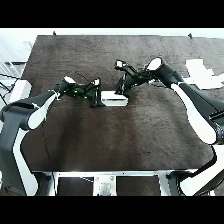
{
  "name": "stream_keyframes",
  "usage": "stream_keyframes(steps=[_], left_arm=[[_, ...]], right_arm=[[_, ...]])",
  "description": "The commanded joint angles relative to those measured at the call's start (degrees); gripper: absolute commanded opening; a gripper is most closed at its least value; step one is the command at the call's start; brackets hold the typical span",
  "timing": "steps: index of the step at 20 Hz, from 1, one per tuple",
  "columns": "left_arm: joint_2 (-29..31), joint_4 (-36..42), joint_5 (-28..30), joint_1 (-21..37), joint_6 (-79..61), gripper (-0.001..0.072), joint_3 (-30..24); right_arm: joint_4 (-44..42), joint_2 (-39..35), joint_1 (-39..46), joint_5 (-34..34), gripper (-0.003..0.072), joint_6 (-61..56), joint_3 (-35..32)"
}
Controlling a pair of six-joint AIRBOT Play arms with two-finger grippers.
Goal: Fold the box and place the chain.
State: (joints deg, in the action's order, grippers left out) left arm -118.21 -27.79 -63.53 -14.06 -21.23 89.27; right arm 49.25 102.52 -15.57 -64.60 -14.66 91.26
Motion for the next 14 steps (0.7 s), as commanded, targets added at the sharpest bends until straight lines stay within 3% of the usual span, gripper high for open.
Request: stream_keyframes(steps=[1,14], left_arm=[[0.0,0.0,0.0,0.0,0.0,0.0622,0.0],[0.0,0.0,0.0,0.0,0.0,0.0622,0.0]], right_arm=[[0.3,0.0,-0.3,1.6,0.0304,-0.1,-0.8],[-0.1,0.0,-1.3,0.3,0.0279,0.0,-4.9]])
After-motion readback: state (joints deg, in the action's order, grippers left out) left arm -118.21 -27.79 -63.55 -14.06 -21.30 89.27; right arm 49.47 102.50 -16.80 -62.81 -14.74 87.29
